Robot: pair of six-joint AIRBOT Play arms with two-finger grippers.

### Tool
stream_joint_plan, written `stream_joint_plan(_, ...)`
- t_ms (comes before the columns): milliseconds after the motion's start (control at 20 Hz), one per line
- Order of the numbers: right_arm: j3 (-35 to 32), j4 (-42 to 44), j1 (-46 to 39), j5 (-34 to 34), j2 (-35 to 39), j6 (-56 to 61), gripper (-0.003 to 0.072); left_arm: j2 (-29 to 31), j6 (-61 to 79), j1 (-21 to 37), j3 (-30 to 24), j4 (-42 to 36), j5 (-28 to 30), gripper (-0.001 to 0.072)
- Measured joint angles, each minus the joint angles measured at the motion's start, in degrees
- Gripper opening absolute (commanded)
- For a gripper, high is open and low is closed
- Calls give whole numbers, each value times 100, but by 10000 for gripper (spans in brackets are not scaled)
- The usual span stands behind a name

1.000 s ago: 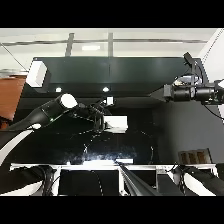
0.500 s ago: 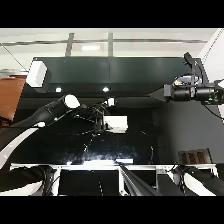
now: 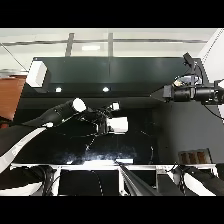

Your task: Fold the box and place the chain.

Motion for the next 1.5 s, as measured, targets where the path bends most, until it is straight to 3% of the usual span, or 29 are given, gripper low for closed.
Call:
stream_joint_plan(200, 0, -7, -2, -2, 2, 0, 21, 103, -1318, 127, 203, 1128, -422, 365)
stream_joint_plan(350, 0, -9, 0, -2, 0, 0, 21, 442, -2470, 743, 275, 2138, -883, 365)
stream_joint_plan(500, 0, -9, 0, -4, 2, -9, 21, 881, -3091, 1908, 306, 2503, -1292, 364)
stream_joint_plan(750, 0, -11, -2, -15, 0, -87, 21, 1215, -3519, 4417, 323, 2684, -1497, 364)
stream_joint_plan(1000, 0, -11, 0, -50, 2, -107, 21, 1067, -3620, 6161, 369, 2409, -826, 365)
stream_joint_plan(1250, 0, -11, 0, -114, 2, -85, 21, 483, -3644, 6620, 702, 2210, 15, 364)
stream_joint_plan(1500, 0, -11, 0, -225, 2, -20, 21, -170, -3641, 6651, 1252, 1976, 262, 364)
